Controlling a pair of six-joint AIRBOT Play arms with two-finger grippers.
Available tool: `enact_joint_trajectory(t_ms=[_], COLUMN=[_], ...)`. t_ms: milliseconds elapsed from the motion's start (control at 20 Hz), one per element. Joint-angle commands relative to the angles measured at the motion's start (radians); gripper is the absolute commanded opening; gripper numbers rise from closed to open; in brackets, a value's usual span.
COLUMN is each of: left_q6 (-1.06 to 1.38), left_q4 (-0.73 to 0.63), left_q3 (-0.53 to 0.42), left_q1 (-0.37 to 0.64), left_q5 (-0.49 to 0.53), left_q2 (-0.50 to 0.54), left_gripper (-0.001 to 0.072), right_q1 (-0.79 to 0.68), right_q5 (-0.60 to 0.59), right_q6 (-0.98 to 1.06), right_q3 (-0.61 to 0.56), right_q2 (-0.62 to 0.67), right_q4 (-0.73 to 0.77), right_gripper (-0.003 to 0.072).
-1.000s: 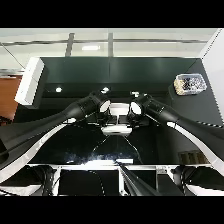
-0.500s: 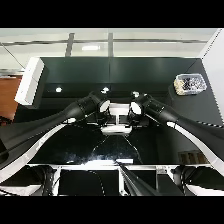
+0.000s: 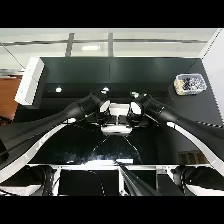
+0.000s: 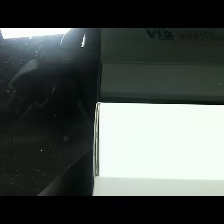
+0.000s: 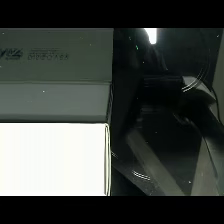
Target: Fold the box and place the chain.
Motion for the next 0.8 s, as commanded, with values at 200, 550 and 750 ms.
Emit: enact_joint_trajectory(t_ms=[200, 550, 750], left_q6=[-0.002, -0.002, -0.002], left_q4=[-0.001, -0.001, -0.001], left_q3=[0.000, 0.000, 0.000], left_q1=[0.000, 0.000, 0.000], left_q5=[-0.001, -0.004, -0.004], left_q2=[0.001, 0.001, 0.001], left_gripper=[0.0029, 0.0029, 0.0029], right_q1=[-0.012, -0.112, -0.291], right_q5=[-0.016, 0.154, 0.150], right_q6=[-0.037, -0.147, -0.146], right_q3=[0.016, 0.015, -0.001], right_q2=[0.082, 0.441, 0.493], right_q4=[-0.041, -0.370, -0.718], right_gripper=[0.0307, 0.0307, 0.0308])
